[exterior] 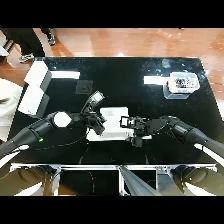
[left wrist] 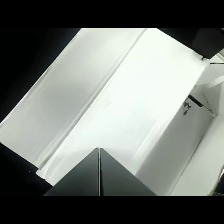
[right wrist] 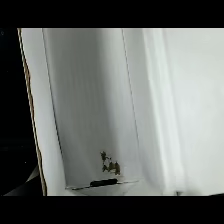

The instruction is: Fold the box and place the chain.

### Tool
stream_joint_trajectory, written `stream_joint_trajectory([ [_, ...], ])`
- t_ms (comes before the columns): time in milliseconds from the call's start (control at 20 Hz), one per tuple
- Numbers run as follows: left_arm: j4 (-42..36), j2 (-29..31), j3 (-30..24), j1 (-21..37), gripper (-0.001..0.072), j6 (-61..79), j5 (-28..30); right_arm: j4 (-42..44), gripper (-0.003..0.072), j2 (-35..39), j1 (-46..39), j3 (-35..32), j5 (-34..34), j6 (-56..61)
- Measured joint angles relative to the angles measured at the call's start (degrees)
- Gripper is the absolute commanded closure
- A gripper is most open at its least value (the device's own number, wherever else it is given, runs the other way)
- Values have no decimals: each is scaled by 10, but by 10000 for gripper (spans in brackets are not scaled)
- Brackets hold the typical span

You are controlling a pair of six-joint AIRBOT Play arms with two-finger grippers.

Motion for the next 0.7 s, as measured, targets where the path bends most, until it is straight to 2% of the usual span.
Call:
stream_joint_trajectory([
  [400, 26, 106, 0, 76, 683, 0, -52, 0, 332, 0, 0, 0, 0, 0],
  [600, 30, 138, 0, 131, 684, 9, -132, 0, 332, 0, 0, 0, 0, 0],
  [700, 31, 141, 0, 150, 673, 45, -202, 0, 331, 0, 0, 0, 0, 0],
])
